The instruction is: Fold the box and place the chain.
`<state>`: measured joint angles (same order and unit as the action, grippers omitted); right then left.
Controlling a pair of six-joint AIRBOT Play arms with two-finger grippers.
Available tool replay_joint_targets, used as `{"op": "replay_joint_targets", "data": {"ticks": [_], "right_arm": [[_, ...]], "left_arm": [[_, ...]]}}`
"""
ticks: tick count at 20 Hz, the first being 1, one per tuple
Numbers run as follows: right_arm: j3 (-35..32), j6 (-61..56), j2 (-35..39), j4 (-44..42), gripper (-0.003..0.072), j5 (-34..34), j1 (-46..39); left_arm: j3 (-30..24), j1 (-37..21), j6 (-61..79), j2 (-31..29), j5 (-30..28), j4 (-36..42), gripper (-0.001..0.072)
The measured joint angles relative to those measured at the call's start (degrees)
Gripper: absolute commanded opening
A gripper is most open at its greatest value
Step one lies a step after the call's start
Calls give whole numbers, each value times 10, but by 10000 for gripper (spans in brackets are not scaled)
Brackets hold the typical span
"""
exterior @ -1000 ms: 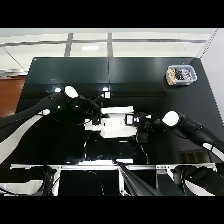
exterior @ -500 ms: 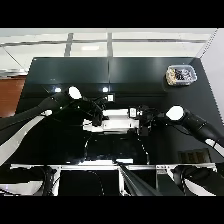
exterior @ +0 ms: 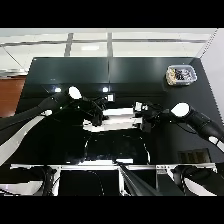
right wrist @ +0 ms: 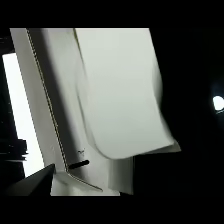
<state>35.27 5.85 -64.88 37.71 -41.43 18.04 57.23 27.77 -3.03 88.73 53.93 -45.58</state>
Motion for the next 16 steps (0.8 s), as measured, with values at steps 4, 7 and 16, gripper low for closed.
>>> {"op": "replay_joint_targets", "data": {"ticks": [4,7,16], "right_arm": [[0,21,-2,-29,705,-6,-2],[0,31,-9,-40,705,-17,-2],[0,93,-66,-63,705,-42,0]], "left_arm": [[0,0,0,0,0,0,24],[0,0,0,0,0,0,25],[0,0,0,0,2,0,24]]}}
